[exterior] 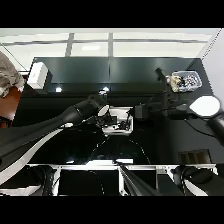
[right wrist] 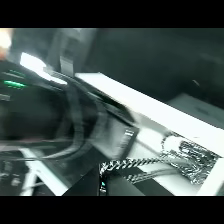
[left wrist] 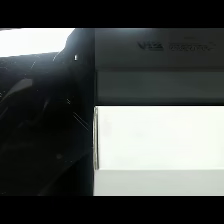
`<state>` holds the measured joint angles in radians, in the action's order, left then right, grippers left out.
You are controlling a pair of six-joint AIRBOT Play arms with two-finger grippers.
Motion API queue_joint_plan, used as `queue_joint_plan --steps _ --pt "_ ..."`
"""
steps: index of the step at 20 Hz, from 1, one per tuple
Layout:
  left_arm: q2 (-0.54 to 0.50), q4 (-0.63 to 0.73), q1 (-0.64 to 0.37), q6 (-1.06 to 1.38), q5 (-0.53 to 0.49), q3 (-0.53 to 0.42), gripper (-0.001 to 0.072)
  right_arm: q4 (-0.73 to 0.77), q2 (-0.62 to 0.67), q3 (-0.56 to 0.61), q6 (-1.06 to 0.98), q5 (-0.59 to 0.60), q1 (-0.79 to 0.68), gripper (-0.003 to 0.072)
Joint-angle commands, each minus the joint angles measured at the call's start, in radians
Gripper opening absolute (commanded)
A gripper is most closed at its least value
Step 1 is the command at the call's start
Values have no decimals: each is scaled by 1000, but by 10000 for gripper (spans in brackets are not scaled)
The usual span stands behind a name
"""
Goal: Fold the box and place the chain.
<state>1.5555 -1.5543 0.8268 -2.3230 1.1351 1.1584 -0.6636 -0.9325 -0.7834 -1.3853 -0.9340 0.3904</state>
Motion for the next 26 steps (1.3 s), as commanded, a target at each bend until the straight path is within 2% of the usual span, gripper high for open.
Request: queue_joint_plan --steps 1,3,5,8,13,16,21,26 --pt "0 0 0 0 0 0 29 -98 -84 17 -11 17 23 17" --pt "0 0 0 0 0 0 29 -101 -96 17 -10 7 23 20" --pt "0 0 0 0 0 0 29 -103 -95 17 -10 -7 21 205" --pt "0 0 0 0 0 0 29 -200 -76 -18 -11 -106 -60 205" --pt "0 0 0 0 -2 0 29 -550 42 -44 -88 -187 -332 194" --pt "0 0 0 0 -8 0 29 -568 52 -33 -80 -195 -391 194" --pt "0 0 0 0 -3 1 29 -560 52 -31 -76 -134 -390 194" --pt "0 0 -1 -24 13 13 33 -562 52 -31 -69 -136 -391 194"
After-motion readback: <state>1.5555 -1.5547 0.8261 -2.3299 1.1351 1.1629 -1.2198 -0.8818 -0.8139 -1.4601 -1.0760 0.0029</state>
